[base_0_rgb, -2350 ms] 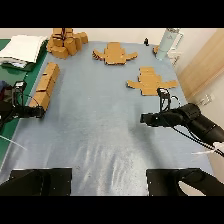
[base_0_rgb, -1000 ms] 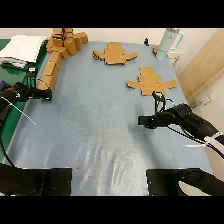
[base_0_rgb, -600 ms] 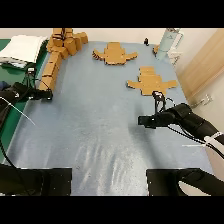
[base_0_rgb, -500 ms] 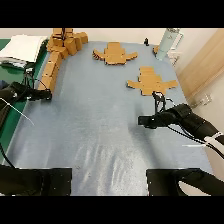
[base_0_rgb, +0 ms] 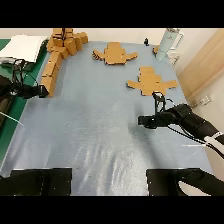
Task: Fold the box.
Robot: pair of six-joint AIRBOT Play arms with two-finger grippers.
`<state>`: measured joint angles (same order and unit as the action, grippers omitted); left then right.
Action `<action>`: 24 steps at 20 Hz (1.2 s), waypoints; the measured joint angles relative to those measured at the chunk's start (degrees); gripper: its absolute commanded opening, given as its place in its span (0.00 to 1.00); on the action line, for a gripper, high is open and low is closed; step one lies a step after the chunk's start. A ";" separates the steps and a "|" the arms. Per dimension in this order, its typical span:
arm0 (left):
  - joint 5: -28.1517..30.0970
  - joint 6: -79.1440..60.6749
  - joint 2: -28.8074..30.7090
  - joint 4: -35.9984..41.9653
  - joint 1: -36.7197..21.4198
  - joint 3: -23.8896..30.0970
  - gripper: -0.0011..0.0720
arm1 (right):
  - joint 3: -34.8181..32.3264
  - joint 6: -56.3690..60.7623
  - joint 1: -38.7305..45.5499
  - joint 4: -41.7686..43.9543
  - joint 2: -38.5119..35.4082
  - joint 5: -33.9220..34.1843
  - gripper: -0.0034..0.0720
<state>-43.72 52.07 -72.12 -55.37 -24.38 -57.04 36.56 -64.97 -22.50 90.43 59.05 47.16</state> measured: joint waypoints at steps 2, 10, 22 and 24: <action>-4.04 0.20 3.30 -0.31 -0.31 0.00 0.03 | 0.33 -2.71 -0.13 1.49 0.00 0.13 0.06; -21.62 7.26 10.01 4.83 12.07 0.94 0.03 | 9.51 -8.92 -0.11 5.60 1.68 1.88 0.06; -6.49 17.51 1.46 6.08 50.14 3.52 0.03 | 15.91 -9.55 -0.11 14.75 7.26 3.89 0.06; -5.99 17.75 0.70 6.08 51.30 3.58 0.03 | 16.00 -9.55 -0.11 15.04 7.37 3.91 0.06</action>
<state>-49.71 69.82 -71.42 -49.30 26.92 -53.45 52.56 -74.52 -22.61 105.47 66.41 51.07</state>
